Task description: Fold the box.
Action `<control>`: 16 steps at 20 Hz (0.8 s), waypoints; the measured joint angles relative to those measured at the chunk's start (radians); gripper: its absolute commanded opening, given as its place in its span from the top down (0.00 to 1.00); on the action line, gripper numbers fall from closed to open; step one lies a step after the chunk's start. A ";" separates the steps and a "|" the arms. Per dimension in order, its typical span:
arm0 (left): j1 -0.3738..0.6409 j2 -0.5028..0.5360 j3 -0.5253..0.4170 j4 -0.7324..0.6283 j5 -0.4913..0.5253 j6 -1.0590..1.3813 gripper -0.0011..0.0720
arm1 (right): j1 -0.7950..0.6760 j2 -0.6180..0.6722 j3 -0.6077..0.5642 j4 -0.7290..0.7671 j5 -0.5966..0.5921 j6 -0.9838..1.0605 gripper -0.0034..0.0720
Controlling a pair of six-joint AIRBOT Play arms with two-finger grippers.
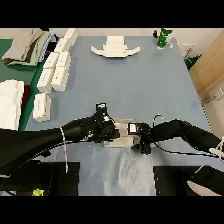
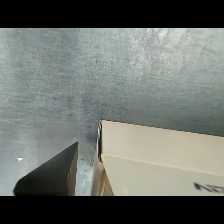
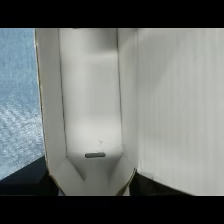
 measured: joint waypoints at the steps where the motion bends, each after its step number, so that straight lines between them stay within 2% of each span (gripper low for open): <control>1: 0.001 0.002 0.005 -0.005 -0.003 -0.001 0.57 | 0.000 0.000 0.000 0.000 0.000 0.000 0.36; 8: 0.026 0.035 0.018 -0.009 -0.050 0.019 0.59 | 0.000 0.000 0.000 0.000 0.000 0.000 0.36; 16: -0.009 0.040 0.019 0.003 -0.039 0.024 0.59 | 0.000 0.000 0.000 0.000 0.000 0.000 0.36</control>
